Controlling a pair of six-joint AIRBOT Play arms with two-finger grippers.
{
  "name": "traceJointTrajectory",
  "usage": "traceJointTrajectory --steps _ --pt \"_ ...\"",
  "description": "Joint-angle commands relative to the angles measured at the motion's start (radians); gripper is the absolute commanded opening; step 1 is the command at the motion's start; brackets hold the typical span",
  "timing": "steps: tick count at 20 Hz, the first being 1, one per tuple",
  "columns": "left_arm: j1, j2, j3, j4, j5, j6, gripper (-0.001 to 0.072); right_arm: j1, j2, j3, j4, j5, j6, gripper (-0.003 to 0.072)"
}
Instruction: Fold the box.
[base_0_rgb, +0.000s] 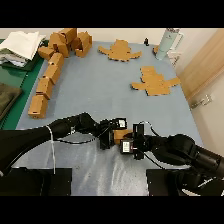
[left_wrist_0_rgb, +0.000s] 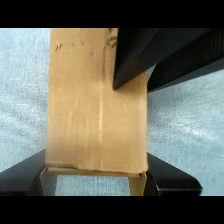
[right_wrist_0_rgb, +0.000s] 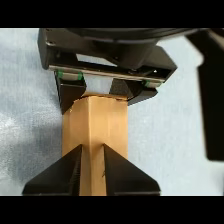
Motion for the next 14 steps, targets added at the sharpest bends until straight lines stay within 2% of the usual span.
traceJointTrajectory --steps 1,4,6,11,12,14 --pt "0.001 0.0 0.0 0.001 -0.003 0.001 0.0436 0.001 0.016 0.001 0.008 -0.006 0.0 0.016" --pt "0.001 0.0 0.0 0.0 -0.003 0.001 0.0436 0.001 0.016 0.001 0.008 -0.007 0.0 0.0152" --pt "0.001 0.0 0.0 0.0 -0.003 0.001 0.0436 0.001 0.016 0.001 0.008 -0.006 0.0 0.0099" --pt "0.001 0.0 0.0 0.0 -0.003 0.001 0.0436 0.001 0.016 0.002 0.008 -0.006 0.0 0.0077" --pt "0.001 0.0 0.0 0.0 -0.003 0.001 0.0436 0.001 0.016 0.004 0.008 -0.008 0.0 0.0018" --pt "0.001 0.0 0.0 0.0 -0.003 0.001 0.0435 0.001 0.016 0.01 0.008 -0.01 0.0 0.0018"
